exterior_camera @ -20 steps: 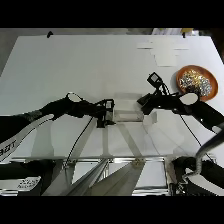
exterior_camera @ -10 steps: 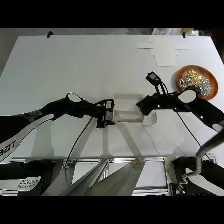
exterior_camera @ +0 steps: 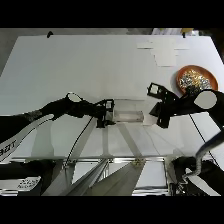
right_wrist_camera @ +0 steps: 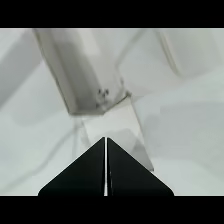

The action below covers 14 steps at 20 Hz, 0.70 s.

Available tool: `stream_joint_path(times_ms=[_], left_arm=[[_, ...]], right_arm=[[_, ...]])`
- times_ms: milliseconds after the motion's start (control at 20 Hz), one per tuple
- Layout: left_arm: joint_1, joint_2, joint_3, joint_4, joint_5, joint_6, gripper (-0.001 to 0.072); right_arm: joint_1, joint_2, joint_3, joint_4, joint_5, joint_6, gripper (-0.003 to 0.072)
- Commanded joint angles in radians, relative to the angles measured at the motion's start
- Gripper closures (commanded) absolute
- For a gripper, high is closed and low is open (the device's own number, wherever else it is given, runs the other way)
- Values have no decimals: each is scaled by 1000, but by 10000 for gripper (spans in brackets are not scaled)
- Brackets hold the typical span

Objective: Fold the box and place the chain.

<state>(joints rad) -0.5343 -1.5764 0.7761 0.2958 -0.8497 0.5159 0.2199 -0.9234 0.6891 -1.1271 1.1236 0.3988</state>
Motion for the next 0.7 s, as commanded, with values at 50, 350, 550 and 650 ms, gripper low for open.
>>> stream_joint_path(times_ms=[50, 350, 550, 650], left_arm=[[1, 1, 0, 0, 0, 0, 457], [1, 1, 0, 0, 1, 0, 457], [1, 1, 0, 0, 0, 0, 457], [1, 1, 0, 0, 0, 0, 457]], right_arm=[[11, -43, -19, -79, 44, -358, 666], [4, -104, -38, 61, -126, -548, 476], [-36, -170, -85, 110, -144, -644, 488], [-36, -192, -102, 167, -178, -644, 489]])
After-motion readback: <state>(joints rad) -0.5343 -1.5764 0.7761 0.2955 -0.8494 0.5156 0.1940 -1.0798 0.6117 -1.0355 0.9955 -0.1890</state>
